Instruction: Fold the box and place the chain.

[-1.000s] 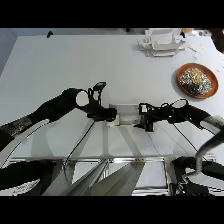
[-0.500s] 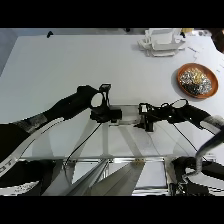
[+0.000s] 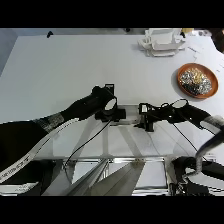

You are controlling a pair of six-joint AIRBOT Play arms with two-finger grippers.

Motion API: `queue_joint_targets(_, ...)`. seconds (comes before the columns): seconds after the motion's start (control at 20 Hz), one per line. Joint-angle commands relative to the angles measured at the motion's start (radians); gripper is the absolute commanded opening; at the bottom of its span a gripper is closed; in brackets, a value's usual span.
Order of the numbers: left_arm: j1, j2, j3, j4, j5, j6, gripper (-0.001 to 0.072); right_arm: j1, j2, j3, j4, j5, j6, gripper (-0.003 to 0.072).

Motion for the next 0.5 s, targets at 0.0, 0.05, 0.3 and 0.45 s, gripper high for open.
queue_joint_targets(0.0,-0.002,-0.028,0.043,0.021,-0.068,-0.032,0.0272,0.0,0.001,0.0,0.0,0.0,0.001,0.0406)
queue_joint_targets(0.05,-0.006,-0.029,0.043,0.031,-0.058,-0.056,0.0272,0.0,0.001,0.0,0.0,0.0,0.001,0.0406)
queue_joint_targets(0.3,-0.018,-0.048,0.042,0.059,-0.059,-0.101,0.0271,0.0,0.001,0.0,0.0,0.0,0.001,0.0406)
queue_joint_targets(0.45,-0.024,-0.07,0.042,0.055,-0.068,-0.101,0.0271,0.0,0.001,0.0,0.0,0.0,0.001,0.0406)
